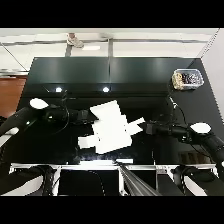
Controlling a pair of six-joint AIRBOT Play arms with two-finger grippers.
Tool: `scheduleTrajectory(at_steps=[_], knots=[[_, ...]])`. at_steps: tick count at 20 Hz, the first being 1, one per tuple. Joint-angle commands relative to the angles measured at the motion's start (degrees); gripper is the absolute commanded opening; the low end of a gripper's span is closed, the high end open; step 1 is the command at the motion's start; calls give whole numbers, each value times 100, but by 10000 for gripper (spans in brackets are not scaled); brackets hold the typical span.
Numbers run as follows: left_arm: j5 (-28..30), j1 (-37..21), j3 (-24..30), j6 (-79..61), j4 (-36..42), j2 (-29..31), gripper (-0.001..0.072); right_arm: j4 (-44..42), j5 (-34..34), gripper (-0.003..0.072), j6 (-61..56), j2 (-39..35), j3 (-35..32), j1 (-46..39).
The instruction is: Fold the box and place the chain.
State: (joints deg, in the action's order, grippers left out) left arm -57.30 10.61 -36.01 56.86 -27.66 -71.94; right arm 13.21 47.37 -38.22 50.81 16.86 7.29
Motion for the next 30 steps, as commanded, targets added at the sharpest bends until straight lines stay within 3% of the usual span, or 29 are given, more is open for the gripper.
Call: scheduleTrajectory(at_steps=[1, 9, 15, 17, 21, 25, 27, 30], knots=[[-457, 13, -334, -415, 476, -852, 705, -15, -70, 12, -33, -11, -20, 103], [-793, -186, -535, -713, 319, -1143, 705, -13, -46, 12, -33, -11, -20, 103], [-791, -391, -640, -225, -848, -1143, 705, -11, 2, 13, -33, -11, -20, 103], [-857, -337, -640, -245, -706, -1152, 705, -11, 0, 12, -33, -11, -20, 103], [-883, -24, -643, -909, 358, -1379, 705, -13, -2, 12, -33, -11, -20, 103], [-1252, 173, -643, -1108, 247, -1690, 704, -11, 0, 13, -33, -11, -20, 103], [-1554, 177, -647, -1574, 240, -1784, 664, -11, -2, 12, -33, -11, -20, 103], [-1639, 175, -660, -1932, 55, -1808, 431, -11, 0, 13, -33, -11, -20, 103]])
